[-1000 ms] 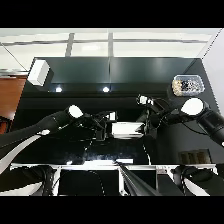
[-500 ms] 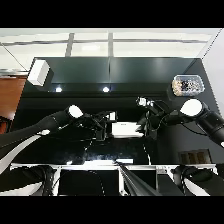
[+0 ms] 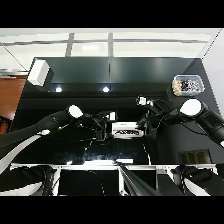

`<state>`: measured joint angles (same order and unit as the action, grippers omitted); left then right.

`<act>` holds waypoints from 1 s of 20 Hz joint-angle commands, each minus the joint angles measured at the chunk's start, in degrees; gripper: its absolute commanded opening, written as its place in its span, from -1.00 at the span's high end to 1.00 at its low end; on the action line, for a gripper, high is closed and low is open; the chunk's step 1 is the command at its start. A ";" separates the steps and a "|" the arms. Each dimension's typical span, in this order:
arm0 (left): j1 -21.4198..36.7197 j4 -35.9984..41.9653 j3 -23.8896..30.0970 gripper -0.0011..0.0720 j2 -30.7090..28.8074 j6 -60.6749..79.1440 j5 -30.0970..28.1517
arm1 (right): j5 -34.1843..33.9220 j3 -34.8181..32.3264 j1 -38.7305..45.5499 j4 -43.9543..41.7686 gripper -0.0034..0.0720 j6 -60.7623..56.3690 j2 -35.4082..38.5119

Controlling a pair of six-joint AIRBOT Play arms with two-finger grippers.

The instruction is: Fold the box and place the chain.

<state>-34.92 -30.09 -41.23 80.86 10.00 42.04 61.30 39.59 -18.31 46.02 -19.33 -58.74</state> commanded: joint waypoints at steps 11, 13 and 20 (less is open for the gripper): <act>0.02 -0.02 -0.04 0.50 0.02 0.02 0.00 | 1.92 -0.04 -0.02 1.16 0.55 -0.42 -0.02; 0.02 -0.02 -0.04 0.50 0.02 0.02 0.00 | 2.19 -0.04 -0.02 1.16 0.55 -0.42 -0.02; 0.02 -0.02 -0.04 0.50 0.02 0.02 0.00 | 2.43 -0.04 -0.02 1.16 0.55 -0.42 -0.02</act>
